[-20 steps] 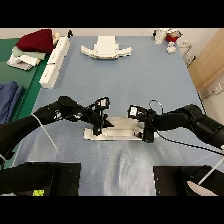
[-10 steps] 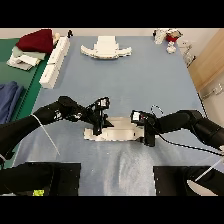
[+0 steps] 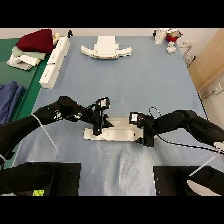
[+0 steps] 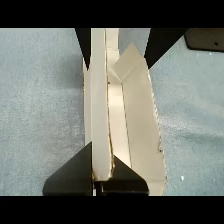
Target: Fold the box.
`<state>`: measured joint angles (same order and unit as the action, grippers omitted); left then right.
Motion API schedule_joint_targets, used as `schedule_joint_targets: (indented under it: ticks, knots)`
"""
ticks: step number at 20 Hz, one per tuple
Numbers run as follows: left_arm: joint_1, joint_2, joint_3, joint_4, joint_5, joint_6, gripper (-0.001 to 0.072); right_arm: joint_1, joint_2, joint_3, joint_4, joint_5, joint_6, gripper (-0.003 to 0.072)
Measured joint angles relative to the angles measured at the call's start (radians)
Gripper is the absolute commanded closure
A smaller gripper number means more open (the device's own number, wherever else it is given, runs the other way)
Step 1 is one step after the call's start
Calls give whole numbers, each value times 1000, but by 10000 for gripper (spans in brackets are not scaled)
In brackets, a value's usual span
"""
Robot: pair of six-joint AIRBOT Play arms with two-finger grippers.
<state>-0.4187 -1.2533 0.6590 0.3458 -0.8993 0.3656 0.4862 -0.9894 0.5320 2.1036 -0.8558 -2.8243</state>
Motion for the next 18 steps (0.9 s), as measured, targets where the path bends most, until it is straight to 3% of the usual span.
schedule_joint_targets:
  ticks: [3, 5, 9, 11, 12, 15, 18]
  knots:
    - [0, 0, 0, -2, 2, 0, 696, 1, -25, 0, 11, 29, -32, -34]
    - [0, 0, 0, -2, 2, 0, 696, 1, -32, 0, 13, 40, -43, 71]
    - [0, 0, 0, -1, 2, 0, 696, 1, -38, -4, 17, 51, -54, 74]
    - [0, 0, 0, -1, 1, 0, 696, 1, -40, -11, 18, 56, -56, 165]
    - [0, 0, 0, 0, -1, 0, 696, 1, -40, -15, 19, 60, -56, 164]
    - [0, 0, 0, 0, -1, 0, 696, 1, -41, -23, 19, 65, -57, 57]
    - [0, 0, 0, -2, 3, 0, 696, 1, -41, -26, 17, 68, -57, 56]
